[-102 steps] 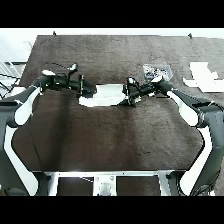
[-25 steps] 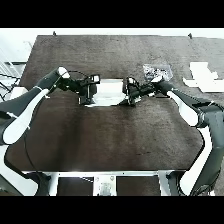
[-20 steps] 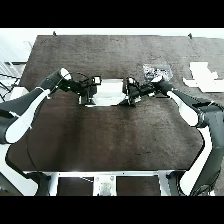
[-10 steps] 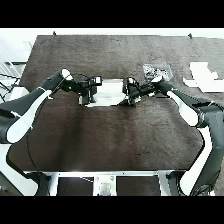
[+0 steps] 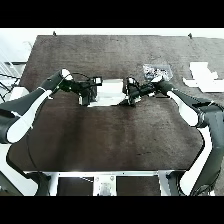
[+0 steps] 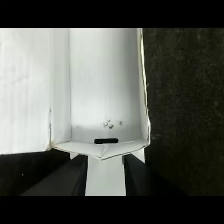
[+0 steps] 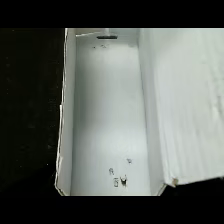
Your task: Fold the box and place the chain.
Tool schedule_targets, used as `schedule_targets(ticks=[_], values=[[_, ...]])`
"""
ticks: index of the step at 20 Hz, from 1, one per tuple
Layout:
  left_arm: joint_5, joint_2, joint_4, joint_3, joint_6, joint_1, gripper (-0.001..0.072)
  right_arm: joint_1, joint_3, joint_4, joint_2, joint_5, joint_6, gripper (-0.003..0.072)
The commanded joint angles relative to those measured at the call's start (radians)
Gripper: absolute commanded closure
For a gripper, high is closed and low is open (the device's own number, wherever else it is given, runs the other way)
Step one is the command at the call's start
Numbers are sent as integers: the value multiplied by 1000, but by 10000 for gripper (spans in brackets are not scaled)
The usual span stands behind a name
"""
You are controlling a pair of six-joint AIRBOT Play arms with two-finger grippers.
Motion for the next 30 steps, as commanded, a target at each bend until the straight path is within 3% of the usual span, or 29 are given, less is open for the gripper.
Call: schedule_targets(ticks=[1,8,13,18,19,20,26,28,30], values=[[-5,-1,-33,0,11,0,444,0,1,0,0,0,0,130],[-6,-29,-136,-8,60,0,444,0,1,0,0,0,0,130],[53,-41,-238,-12,111,0,443,0,1,0,0,0,0,131],[55,-41,-257,-12,124,0,431,0,1,0,0,0,0,130],[55,-41,-258,-12,124,0,269,0,1,0,0,0,0,130],[56,-41,-257,-12,123,0,206,0,1,0,0,0,0,130],[53,-41,-254,-12,123,1,203,0,1,0,0,0,0,130],[53,-41,-254,-12,111,1,95,0,1,0,0,0,0,130],[53,-41,-254,-12,107,1,95,0,1,0,0,0,0,130]])
